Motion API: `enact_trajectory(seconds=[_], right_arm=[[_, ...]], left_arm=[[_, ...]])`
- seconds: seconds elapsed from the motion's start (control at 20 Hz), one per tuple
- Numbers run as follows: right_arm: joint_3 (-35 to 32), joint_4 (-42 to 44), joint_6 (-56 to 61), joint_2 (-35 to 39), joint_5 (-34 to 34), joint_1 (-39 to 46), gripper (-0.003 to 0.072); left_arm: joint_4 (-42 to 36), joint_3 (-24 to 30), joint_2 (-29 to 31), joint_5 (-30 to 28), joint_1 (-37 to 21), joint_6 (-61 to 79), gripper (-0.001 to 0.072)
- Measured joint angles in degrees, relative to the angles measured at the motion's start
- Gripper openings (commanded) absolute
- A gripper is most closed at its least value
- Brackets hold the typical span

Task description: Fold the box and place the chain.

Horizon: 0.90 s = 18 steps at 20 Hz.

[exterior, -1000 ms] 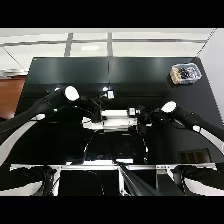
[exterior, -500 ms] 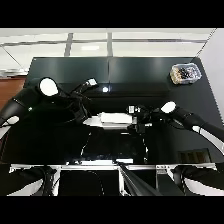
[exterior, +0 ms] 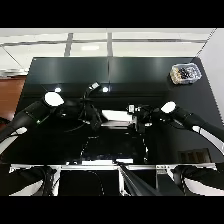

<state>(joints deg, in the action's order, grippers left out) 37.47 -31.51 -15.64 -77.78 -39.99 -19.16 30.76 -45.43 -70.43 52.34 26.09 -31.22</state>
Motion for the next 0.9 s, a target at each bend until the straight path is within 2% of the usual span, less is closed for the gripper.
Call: enact_trajectory(seconds=[0.2,0.4,0.65,0.9], right_arm=[[0.0,0.0,0.0,0.0,0.0,0.0,0.0422],[0.0,-0.1,0.0,0.0,0.0,0.0,0.0421],[0.0,-0.1,0.0,0.0,0.0,0.0,0.0421],[0.0,-0.1,-0.1,0.0,0.0,0.0,0.0422]], left_arm=[[-3.9,0.1,-0.4,-13.2,0.7,3.9,0.0028],[-4.4,-1.3,-3.2,-18.2,0.9,5.0,0.0027],[-2.8,-3.7,-9.5,-18.7,0.9,3.0,0.0027],[0.3,-5.8,-13.5,-11.9,0.1,-1.7,0.0028]])
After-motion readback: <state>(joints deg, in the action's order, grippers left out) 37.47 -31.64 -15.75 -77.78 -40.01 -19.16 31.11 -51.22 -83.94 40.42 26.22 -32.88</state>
